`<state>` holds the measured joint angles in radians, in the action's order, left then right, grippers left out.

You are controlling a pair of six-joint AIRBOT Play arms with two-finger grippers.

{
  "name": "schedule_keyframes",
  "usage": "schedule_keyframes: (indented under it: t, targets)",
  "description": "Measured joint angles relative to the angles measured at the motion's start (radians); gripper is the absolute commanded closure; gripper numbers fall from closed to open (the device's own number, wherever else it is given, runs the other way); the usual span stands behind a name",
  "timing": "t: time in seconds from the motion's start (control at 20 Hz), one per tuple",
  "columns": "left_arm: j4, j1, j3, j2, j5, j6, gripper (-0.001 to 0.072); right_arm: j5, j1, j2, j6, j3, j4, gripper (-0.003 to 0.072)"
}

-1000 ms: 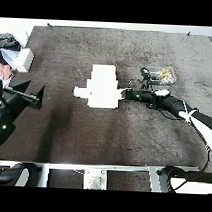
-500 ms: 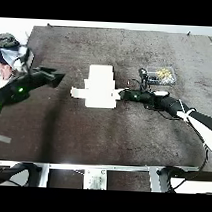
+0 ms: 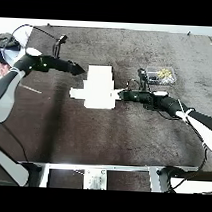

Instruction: Fold the box and place the chain.

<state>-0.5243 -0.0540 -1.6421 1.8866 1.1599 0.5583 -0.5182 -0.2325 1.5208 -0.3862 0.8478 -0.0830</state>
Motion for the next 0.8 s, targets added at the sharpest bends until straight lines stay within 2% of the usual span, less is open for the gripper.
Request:
schedule_keyframes:
  t: [0.15,0.25,0.55,0.6,0.8]
  targets:
    - [-0.093,-0.013,-0.145,0.111,0.123,0.095,0.0136,0.008,0.003,0.0,0.003,0.0,0.001,0.0673]
    - [-0.114,-0.027,-0.191,0.154,0.162,0.109,0.0136,0.009,0.003,0.0,0.005,0.0,0.001,0.0673]
    - [-0.117,-0.047,-0.235,0.201,0.174,0.11,0.0139,0.01,0.003,0.0,0.02,0.0,0.002,0.0672]
    - [-0.107,-0.048,-0.237,0.205,0.171,0.104,0.0168,0.01,0.004,0.0,0.021,0.0,0.002,0.0673]
    - [-0.036,-0.048,-0.241,0.235,0.196,0.071,0.0168,0.008,0.004,0.0,0.024,0.0,0.002,0.0673]
